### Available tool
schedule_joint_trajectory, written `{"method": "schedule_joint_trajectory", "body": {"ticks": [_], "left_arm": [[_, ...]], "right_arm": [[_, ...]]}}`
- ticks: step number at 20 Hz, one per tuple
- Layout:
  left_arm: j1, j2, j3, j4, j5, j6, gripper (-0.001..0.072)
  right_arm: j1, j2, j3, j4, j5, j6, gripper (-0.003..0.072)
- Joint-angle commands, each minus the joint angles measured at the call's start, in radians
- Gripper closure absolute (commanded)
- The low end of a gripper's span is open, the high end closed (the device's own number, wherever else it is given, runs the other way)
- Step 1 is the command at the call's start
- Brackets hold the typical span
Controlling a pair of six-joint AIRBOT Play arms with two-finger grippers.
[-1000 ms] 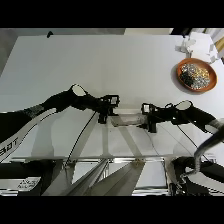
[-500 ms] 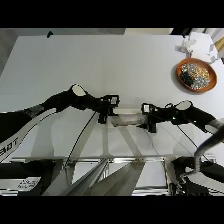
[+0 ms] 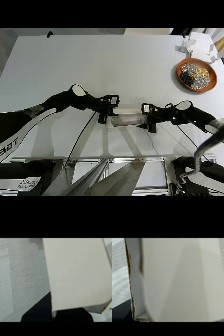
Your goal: Fold the box and place the chain.
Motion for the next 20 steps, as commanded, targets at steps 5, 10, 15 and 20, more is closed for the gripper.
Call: {"method": "schedule_joint_trajectory", "body": {"ticks": [5,10,15,20], "left_arm": [[0.006,0.022,0.000,-0.013,0.005,0.006,0.0436],[0.033,0.102,0.000,0.043,0.012,-0.050,0.0181],[0.077,0.212,0.000,0.388,-0.016,-0.322,0.0170],[-0.016,0.310,0.000,0.452,-0.142,-0.435,0.0674]], "right_arm": [[-0.001,0.000,0.001,0.000,0.001,0.000,0.0373],[-0.001,0.000,0.001,0.000,0.001,0.000,0.0373],[-0.001,0.000,0.001,0.000,0.001,0.000,0.0373],[-0.001,0.000,0.001,0.000,0.001,0.000,0.0373]]}}
